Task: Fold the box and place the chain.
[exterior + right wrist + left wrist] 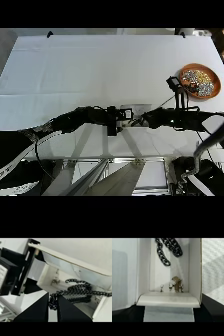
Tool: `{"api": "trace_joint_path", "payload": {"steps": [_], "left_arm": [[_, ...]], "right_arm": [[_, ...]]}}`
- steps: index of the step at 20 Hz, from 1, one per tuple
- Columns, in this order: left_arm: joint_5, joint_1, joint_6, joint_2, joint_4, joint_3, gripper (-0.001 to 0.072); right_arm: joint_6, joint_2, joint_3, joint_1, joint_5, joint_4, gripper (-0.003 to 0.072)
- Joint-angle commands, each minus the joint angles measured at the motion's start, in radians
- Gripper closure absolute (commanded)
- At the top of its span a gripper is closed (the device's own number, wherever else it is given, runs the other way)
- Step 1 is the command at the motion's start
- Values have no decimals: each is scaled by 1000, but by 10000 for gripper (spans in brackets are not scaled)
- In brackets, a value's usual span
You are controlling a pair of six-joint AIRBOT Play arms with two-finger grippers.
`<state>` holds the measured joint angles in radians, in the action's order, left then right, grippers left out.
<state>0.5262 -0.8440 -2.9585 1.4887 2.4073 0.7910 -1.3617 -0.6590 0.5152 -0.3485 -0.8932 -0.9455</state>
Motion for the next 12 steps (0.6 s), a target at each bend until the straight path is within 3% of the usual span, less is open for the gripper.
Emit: {"api": "trace_joint_path", "payload": {"steps": [1,7,9,12], "left_arm": [[0,1,0,0,0,1,455],[0,1,0,0,0,1,455],[0,1,0,0,0,1,455],[0,1,0,0,0,1,455]], "right_arm": [[2,-20,-92,-13,92,29,668],[0,-166,-116,-180,295,29,665],[-3,-202,-116,-193,316,34,618],[-3,-197,-116,-192,314,33,618]]}}
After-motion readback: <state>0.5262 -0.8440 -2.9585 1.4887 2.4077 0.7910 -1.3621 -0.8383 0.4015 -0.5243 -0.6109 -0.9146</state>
